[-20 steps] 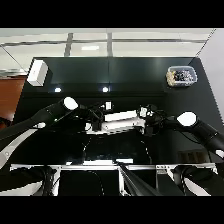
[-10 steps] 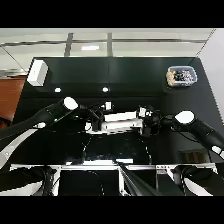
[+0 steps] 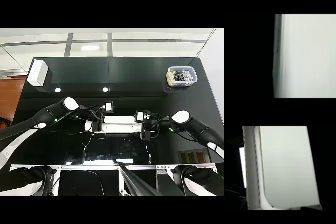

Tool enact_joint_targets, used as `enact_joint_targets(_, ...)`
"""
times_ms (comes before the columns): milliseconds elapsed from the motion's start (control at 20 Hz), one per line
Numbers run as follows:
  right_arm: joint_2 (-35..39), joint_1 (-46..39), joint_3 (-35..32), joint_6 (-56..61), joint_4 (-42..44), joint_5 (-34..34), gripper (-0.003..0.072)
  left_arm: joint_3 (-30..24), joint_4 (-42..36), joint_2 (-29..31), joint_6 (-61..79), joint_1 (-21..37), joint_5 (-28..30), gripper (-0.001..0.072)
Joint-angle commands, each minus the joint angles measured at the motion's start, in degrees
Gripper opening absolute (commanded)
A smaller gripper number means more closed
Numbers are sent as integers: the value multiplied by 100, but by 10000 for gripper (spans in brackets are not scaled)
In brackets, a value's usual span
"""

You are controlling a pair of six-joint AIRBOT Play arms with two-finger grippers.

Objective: Fold the box and place the chain.

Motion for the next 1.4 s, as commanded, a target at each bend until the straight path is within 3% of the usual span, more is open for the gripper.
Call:
enact_joint_targets(0, -157, 0, -4, -63, -85, -20, 670, 2, 0, 0, -13, 2, 0, 32)
enact_joint_targets(650, -452, 278, 0, 374, -138, -507, 669, 2, -2, 0, -15, 0, -2, 32)
enact_joint_targets(1350, -466, 278, 0, 372, -369, -492, 669, 2, -4, -2, -15, 0, 11, 31)
